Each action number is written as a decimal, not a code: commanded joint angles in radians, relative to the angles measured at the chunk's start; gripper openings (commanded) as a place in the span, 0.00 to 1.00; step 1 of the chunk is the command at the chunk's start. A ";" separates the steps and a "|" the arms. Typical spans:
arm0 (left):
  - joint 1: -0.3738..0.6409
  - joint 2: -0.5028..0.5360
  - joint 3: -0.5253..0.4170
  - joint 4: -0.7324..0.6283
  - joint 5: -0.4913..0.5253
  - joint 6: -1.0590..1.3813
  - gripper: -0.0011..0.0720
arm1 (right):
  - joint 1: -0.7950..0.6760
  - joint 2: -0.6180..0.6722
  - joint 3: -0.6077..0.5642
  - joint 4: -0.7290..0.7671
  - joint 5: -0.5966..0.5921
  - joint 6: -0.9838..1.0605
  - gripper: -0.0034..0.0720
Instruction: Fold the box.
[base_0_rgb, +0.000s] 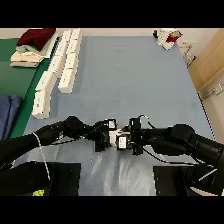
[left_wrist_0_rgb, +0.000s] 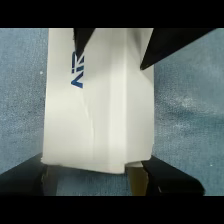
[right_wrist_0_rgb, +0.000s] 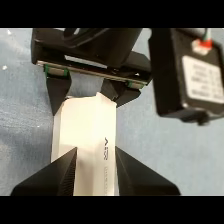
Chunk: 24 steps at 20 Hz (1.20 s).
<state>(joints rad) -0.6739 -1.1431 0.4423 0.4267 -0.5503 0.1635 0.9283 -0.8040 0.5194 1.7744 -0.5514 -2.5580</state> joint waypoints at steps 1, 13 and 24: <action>0.000 -0.001 0.000 0.000 0.000 0.001 0.66 | 0.000 0.001 0.014 -0.009 0.002 0.004 0.54; 0.000 -0.001 0.000 0.000 0.000 0.001 0.66 | 0.000 -0.050 0.014 -0.076 -0.004 0.094 0.44; 0.000 -0.001 0.000 0.000 0.000 0.001 0.66 | 0.001 -0.051 0.011 -0.013 -0.032 0.093 0.42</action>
